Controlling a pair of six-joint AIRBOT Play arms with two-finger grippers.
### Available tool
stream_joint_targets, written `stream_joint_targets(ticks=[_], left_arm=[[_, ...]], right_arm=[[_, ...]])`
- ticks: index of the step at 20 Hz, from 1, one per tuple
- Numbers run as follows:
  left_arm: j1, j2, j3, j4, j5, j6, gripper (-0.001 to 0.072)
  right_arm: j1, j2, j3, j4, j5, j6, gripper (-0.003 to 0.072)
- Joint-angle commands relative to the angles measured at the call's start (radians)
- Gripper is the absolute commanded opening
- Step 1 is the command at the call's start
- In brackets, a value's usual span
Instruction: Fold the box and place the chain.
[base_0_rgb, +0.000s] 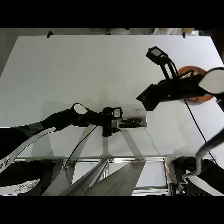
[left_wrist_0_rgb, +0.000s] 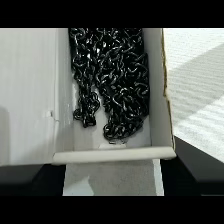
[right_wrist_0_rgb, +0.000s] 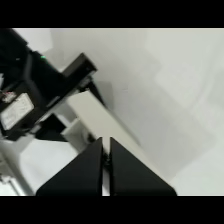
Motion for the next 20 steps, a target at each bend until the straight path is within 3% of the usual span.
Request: stream_joint_targets(ticks=[1,7,9,11,13,20], left_arm=[[0.0,0.001,0.0,0.0,0.0,0.0,0.0372],[0.0,0.001,0.0,0.0,0.0,0.0,0.0372],[0.0,0.001,0.0,0.0,0.0,0.0,0.0372],[0.0,0.001,0.0,0.0,0.0,0.0,0.0372],[0.0,0.001,0.0,0.0,0.0,0.0,0.0372],[0.0,0.001,0.0,0.0,0.0,0.0,0.0372]], right_arm=[[-0.024,-0.132,0.01,-0.019,0.057,-0.167,0.0018],[0.061,-0.15,-0.102,-0.021,0.101,-0.357,0.0024],[0.077,-0.124,-0.139,-0.021,0.107,-0.42,0.0118],[0.09,-0.09,-0.172,-0.021,0.102,-0.481,0.0128],[0.096,-0.054,-0.2,-0.023,0.071,-0.505,0.0288],[0.096,-0.028,-0.242,-0.076,-0.003,-0.532,0.0361]])
